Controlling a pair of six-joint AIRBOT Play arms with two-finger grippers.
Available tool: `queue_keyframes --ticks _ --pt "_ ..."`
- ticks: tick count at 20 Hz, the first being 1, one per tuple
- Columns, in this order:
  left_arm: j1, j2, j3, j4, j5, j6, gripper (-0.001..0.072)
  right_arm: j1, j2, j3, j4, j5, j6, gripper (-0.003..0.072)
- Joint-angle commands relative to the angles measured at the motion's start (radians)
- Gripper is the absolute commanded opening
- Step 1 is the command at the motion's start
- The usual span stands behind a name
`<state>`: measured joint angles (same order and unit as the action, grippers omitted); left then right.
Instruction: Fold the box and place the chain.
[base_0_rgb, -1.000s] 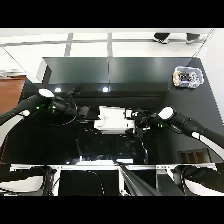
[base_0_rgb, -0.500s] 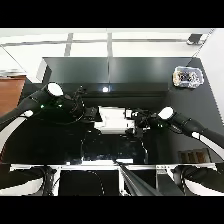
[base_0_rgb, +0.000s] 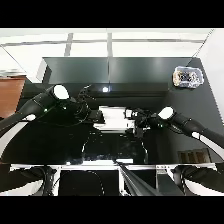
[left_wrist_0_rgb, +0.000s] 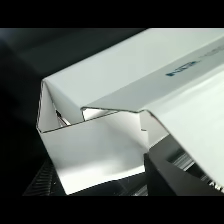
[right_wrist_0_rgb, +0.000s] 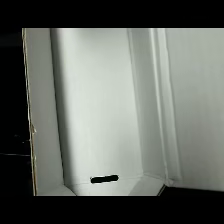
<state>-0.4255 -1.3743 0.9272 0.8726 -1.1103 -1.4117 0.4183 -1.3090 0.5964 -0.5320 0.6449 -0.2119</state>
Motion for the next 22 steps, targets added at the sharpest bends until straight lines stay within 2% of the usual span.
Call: queue_keyframes --ticks 1,12,13,14,15,18,22 --pt "-0.008 0.002 0.001 -0.001 0.018 -0.038 0.0554 0.0 -0.001 0.0 -0.002 0.002 -0.001 0.0239" --pt "-0.026 0.002 0.001 0.002 0.029 -0.055 0.0555 0.0 -0.001 0.0 -0.002 0.002 -0.001 0.0239" --pt "-0.026 0.002 0.001 0.002 0.028 -0.055 0.0572 0.001 -0.001 0.0 -0.003 0.002 -0.001 0.0239" --pt "-0.026 0.003 0.001 0.003 0.026 -0.053 0.0685 0.001 -0.001 0.0 -0.002 0.002 -0.001 0.0239" --pt "-0.025 0.008 0.001 0.008 0.024 -0.046 0.0711 0.0 -0.001 0.0 -0.002 0.002 -0.001 0.0239" --pt "0.004 0.059 0.001 0.019 0.014 -0.014 0.071 0.001 -0.001 0.0 -0.003 0.002 -0.001 0.0239" --pt "0.125 0.171 0.001 0.101 -0.111 -0.01 0.0711 0.001 -0.001 0.0 -0.003 0.002 -0.001 0.0239"
